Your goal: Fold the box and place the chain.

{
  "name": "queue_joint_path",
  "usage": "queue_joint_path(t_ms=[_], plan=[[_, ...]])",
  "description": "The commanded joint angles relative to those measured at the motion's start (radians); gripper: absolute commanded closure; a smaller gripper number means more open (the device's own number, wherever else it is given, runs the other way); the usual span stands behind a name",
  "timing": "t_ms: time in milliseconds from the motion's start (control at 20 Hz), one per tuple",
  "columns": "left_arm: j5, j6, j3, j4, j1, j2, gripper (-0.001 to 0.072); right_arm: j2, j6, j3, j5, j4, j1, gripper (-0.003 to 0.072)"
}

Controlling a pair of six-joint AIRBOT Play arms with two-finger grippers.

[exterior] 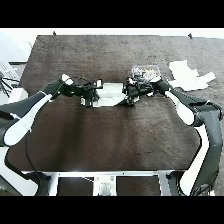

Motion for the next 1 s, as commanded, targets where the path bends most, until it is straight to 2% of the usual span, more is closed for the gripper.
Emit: queue_joint_path(t_ms=[0,50,100,150,250,300,400,450,600,750,950], plan=[[0.017,0.009,0.000,-0.050,-0.008,-0.017,0.0578,0.000,0.001,0.000,0.001,0.000,0.000,0.0166],[0.017,0.013,0.000,-0.062,-0.008,-0.018,0.0571,0.000,0.001,0.000,0.001,0.000,0.000,0.0166],[0.016,0.029,0.000,-0.071,-0.008,-0.019,0.0449,0.000,0.001,0.000,0.001,0.000,0.000,0.0166],[0.018,0.030,0.000,-0.072,-0.008,-0.021,0.0359,0.000,0.001,0.000,0.001,0.000,0.000,0.0166],[0.018,0.031,0.000,-0.072,-0.008,-0.021,0.0248,0.000,0.001,0.000,0.001,0.000,0.000,0.0166],[0.019,0.031,0.000,-0.072,-0.008,-0.021,0.0146,0.000,0.001,0.000,0.001,0.000,0.000,0.0166],[0.042,0.034,0.000,-0.066,-0.008,-0.021,0.0048,0.000,0.001,0.000,0.001,0.000,0.000,0.0166],[0.055,0.034,0.000,-0.063,-0.008,-0.021,0.0042,0.000,0.001,0.000,0.001,0.000,0.000,0.0166],[0.071,0.063,0.000,-0.061,-0.008,-0.021,0.0045,0.000,0.001,0.000,0.001,0.000,0.000,0.0166],[0.060,0.082,0.001,-0.061,-0.006,-0.021,0.0147,0.000,0.001,0.000,0.001,0.000,0.000,0.0166],[0.015,0.085,0.001,-0.061,-0.006,-0.021,0.0544,0.000,0.001,0.000,0.001,0.000,0.000,0.0166]])
